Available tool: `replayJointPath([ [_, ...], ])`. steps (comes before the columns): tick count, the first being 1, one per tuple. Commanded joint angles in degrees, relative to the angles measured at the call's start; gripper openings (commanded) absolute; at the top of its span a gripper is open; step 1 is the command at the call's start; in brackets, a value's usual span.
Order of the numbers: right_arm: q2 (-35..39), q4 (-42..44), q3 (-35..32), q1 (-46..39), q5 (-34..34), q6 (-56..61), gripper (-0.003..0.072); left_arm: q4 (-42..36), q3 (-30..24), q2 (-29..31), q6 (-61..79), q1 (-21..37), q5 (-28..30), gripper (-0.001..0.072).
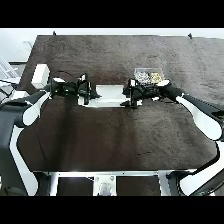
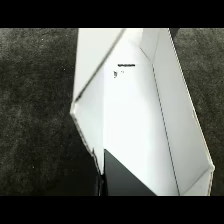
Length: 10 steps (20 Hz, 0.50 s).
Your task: Fold the box and place the chain.
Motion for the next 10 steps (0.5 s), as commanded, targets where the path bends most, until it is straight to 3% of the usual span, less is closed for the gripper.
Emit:
replayJointPath([
  [1, -2.7, -1.7, 3.3, 0.0, 3.9, -1.2, 0.0635, 0.0, 0.0, 0.0, 0.0, -0.1, 0.1, 0.0023],
  [10, -6.6, -1.8, 7.5, -0.5, 7.3, -1.1, 0.0635, 0.0, 0.0, 0.0, 0.0, -0.1, 0.1, 0.0022],
])
